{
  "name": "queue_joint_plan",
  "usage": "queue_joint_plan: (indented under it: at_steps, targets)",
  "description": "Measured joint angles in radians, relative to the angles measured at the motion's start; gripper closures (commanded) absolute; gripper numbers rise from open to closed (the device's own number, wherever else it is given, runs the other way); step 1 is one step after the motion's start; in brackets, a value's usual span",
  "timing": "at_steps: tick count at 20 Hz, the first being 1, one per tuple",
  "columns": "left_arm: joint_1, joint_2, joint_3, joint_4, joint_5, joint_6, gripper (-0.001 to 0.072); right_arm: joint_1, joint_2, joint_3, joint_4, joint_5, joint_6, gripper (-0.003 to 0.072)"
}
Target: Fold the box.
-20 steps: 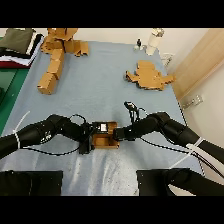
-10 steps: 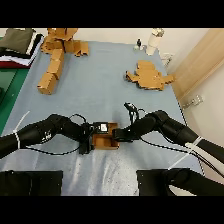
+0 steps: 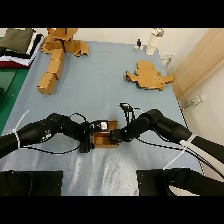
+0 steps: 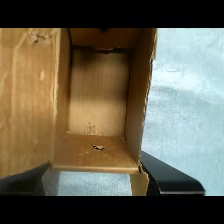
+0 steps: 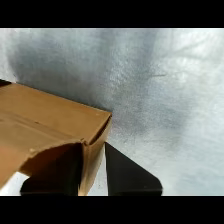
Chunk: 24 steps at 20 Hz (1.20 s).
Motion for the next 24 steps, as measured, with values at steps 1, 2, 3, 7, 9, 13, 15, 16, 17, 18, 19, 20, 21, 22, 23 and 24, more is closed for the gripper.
queue_joint_plan:
  at_steps: [1,2,3,7,9,13,15,16,17,18,19,20,21,22,23,24]
  targets:
    - [0.0,0.0,0.0,-0.003,0.0,0.0,0.0286,0.001,-0.001,0.013,-0.017,-0.01,0.008,0.0442]
    - [0.0,0.0,0.0,-0.005,0.0,0.0,0.0286,0.003,-0.002,0.024,-0.033,-0.024,0.018,0.0442]
    - [0.0,0.0,0.0,-0.007,-0.001,0.0,0.0286,0.004,-0.002,0.032,-0.047,-0.035,0.024,0.0442]
    - [0.0,0.0,0.0,-0.01,-0.011,0.0,0.0286,0.005,-0.007,0.05,-0.079,-0.057,0.05,0.0445]
    - [0.0,0.0,0.0,-0.009,-0.016,0.0,0.0286,0.006,-0.015,0.053,-0.086,-0.064,0.055,0.0454]
    - [0.0,0.0,0.0,-0.001,-0.018,0.0,0.0287,0.027,-0.039,0.055,-0.096,-0.067,0.062,0.0456]
    - [0.0,0.0,0.0,0.001,-0.022,0.0,0.0286,0.04,-0.058,0.056,-0.098,-0.068,0.066,0.0458]
    - [0.0,0.0,0.0,0.002,-0.023,0.0,0.0286,0.046,-0.067,0.056,-0.1,-0.069,0.068,0.0509]
    - [0.0,0.0,0.0,0.003,-0.024,0.0,0.0286,0.051,-0.075,0.057,-0.099,-0.069,0.07,0.0522]
    - [0.0,0.0,-0.001,0.003,-0.024,0.0,0.0286,0.057,-0.081,0.058,-0.101,-0.069,0.071,0.0526]
    - [0.0,0.0,-0.001,0.003,-0.024,0.0,0.0286,0.06,-0.085,0.06,-0.103,-0.068,0.071,0.0549]
    - [0.0,0.0,-0.002,0.003,-0.027,0.0,0.0286,0.063,-0.089,0.063,-0.109,-0.068,0.073,0.0558]
    - [0.0,0.0,-0.002,0.003,-0.027,-0.001,0.0286,0.064,-0.091,0.066,-0.113,-0.068,0.074,0.0559]
    - [0.0,0.0,-0.003,0.003,-0.028,-0.001,0.0286,0.066,-0.093,0.069,-0.117,-0.068,0.074,0.056]
    - [0.0,0.0,-0.003,0.003,-0.029,-0.001,0.0286,0.068,-0.093,0.071,-0.12,-0.068,0.074,0.0561]
    - [0.0,0.0,-0.003,0.003,-0.032,-0.001,0.0286,0.07,-0.094,0.073,-0.124,-0.067,0.074,0.0604]
